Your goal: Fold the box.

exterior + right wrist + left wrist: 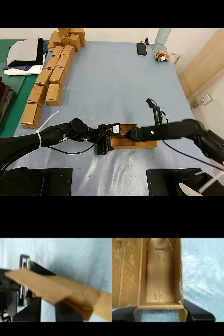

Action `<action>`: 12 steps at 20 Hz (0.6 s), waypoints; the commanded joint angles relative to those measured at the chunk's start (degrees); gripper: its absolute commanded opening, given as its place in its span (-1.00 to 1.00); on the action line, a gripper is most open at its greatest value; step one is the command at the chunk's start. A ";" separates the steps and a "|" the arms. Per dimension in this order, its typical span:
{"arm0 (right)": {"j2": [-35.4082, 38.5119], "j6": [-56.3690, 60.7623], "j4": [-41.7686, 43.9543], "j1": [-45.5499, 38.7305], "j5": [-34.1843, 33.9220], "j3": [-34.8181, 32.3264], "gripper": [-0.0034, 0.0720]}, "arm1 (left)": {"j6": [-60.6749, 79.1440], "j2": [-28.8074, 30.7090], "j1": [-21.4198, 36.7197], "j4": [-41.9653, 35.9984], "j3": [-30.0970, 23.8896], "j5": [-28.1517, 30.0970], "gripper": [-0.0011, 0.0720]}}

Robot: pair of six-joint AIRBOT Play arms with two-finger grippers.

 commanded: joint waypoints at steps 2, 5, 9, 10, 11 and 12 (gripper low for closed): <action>-12.00 -0.04 -4.02 -0.04 5.53 7.85 -0.49 | 0.02 0.02 0.04 0.00 0.04 0.00 0.46; -19.98 -0.04 -6.08 -0.04 6.75 8.76 -0.49 | 0.02 0.02 0.04 0.00 0.04 0.00 0.46; -27.47 -1.81 -5.66 0.57 6.45 8.74 -0.49 | 0.02 0.02 0.04 0.00 0.04 0.00 0.46; -28.11 -2.62 -5.60 0.76 6.54 8.74 -0.49 | 0.00 0.02 0.04 -0.02 0.04 0.00 0.46; -28.09 -2.62 -5.66 0.81 6.62 8.76 -0.49 | 0.02 0.02 0.04 0.00 0.04 0.00 0.46; -27.78 -2.93 -5.62 0.83 6.84 8.76 -0.49 | 0.00 0.02 0.04 -0.02 0.04 0.00 0.46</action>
